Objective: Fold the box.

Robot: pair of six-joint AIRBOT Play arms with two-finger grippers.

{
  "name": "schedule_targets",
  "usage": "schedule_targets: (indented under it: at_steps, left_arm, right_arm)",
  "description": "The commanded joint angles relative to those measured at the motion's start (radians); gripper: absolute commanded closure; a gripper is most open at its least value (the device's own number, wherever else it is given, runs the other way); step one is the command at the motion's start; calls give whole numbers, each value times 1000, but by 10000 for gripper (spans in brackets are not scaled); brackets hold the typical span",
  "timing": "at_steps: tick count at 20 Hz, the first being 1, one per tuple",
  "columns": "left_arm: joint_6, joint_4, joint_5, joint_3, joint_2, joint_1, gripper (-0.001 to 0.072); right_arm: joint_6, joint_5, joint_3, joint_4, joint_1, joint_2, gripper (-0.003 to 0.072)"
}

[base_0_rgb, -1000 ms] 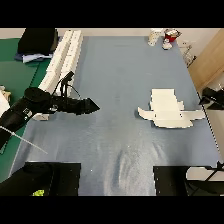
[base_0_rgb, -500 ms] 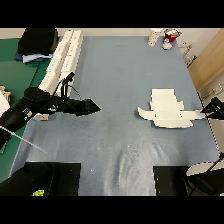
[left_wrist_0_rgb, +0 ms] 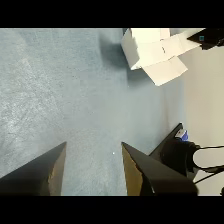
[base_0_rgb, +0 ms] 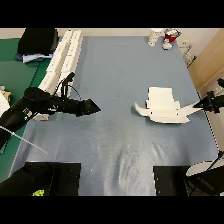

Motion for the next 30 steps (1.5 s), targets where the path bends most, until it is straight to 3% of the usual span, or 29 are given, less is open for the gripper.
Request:
schedule_targets:
  at_steps: [1, 6, 9, 15, 18, 19, 20, 21, 26, 30]
  left_arm:
    - [3, 1, -1, 1, 0, 0, 185]
    - [11, 23, -1, 1, 0, 0, 186]
    - [11, 88, -2, 1, 0, 0, 186]
    - [11, 166, -39, 1, 0, 0, 186]
    - [11, 166, -42, 1, 0, 0, 186]
    - [11, 166, -42, 1, 0, 0, 186]
    - [11, 166, -42, 1, 0, 0, 185]
    - [11, 166, -43, 1, 0, 0, 186]
    - [11, 165, -43, 1, 0, 0, 186]
    - [11, 162, -43, 1, 0, 0, 186]
  right_arm:
    - [-32, -42, 18, 72, 82, -2, 686]
    - [37, -33, 14, 75, 264, 9, 688]
    - [76, 48, -68, 60, 369, 97, 689]
    - [146, 285, -458, -20, 507, 388, 689]
    - [184, 477, -648, -19, 555, 535, 684]
    - [183, 494, -672, -20, 565, 555, 604]
    - [183, 489, -679, -21, 565, 557, 416]
    - [183, 486, -678, -29, 563, 554, 384]
    - [150, 489, -650, -37, 564, 518, 386]
    - [78, 409, -625, 26, 565, 484, 393]
